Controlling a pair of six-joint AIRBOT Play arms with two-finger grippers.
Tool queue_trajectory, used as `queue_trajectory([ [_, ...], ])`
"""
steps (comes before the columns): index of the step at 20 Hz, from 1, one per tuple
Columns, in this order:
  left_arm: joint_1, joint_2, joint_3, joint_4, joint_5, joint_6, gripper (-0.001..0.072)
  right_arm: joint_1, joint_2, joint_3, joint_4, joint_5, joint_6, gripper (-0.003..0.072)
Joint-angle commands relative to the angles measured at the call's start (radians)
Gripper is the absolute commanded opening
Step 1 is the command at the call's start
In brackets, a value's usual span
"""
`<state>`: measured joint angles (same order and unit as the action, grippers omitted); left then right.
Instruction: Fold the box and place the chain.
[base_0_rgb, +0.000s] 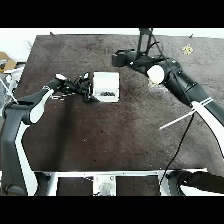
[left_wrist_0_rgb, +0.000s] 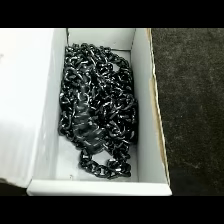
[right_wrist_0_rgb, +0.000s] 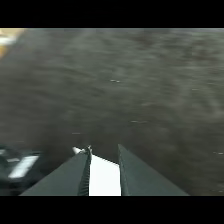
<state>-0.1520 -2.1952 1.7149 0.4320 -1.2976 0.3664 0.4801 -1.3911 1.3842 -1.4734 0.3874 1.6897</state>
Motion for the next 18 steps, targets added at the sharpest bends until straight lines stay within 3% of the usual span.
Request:
queue_trajectory([
  [1, 0.0, 0.0, 0.0, 0.0, 0.0, 0.0, 0.0344, -0.114, -0.041, 0.061, 0.118, 0.122, -0.206, 0.0206],
  [4, 0.0, 0.0, 0.0, 0.0, 0.0, 0.0, 0.0343, -0.237, -0.148, 0.143, 0.484, 0.268, -0.588, 0.0206],
  [7, 0.0, 0.0, 0.0, 0.0, 0.0, 0.0, 0.0343, -0.336, -0.278, 0.219, 0.738, 0.402, -0.822, 0.0205],
  [10, 0.0, 0.0, 0.0, 0.0, 0.0, 0.0, 0.0344, -0.391, -0.401, 0.267, 0.892, 0.481, -0.986, 0.0139],
  [18, 0.0, 0.0, 0.0, 0.0, 0.0, 0.0, 0.0343, -0.388, -0.565, 0.274, 1.158, 0.659, -1.373, 0.014],
])
